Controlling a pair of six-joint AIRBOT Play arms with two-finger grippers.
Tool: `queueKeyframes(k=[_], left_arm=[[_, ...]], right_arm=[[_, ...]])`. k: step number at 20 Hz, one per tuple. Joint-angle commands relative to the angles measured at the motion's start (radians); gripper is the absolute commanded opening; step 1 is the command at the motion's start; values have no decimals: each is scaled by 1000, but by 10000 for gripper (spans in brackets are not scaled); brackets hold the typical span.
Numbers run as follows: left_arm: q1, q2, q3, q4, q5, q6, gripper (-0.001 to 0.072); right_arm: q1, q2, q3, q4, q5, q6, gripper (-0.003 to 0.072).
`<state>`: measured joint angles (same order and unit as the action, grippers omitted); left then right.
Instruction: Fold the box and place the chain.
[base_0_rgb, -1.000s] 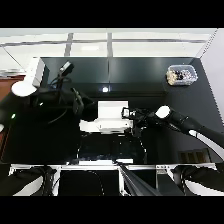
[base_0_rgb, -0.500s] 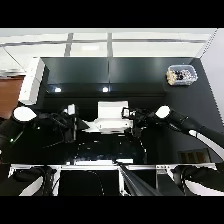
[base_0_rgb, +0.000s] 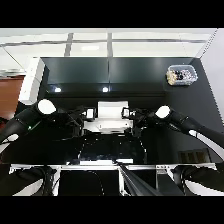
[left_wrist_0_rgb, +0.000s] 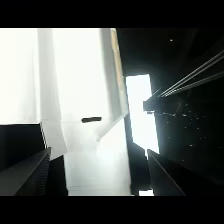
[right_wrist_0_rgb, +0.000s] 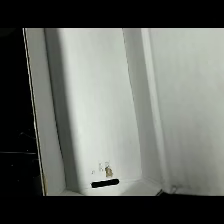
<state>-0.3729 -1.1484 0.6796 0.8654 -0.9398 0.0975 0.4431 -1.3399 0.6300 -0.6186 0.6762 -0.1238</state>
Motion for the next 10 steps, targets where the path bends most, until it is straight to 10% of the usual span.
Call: queueKeyframes(k=[1,10], left_arm=[[-13,-27,19,8,47,-12,715],[29,-62,54,51,15,-134,712]], right_arm=[[0,-1,0,0,0,0,71],[0,-1,0,0,0,0,71]])
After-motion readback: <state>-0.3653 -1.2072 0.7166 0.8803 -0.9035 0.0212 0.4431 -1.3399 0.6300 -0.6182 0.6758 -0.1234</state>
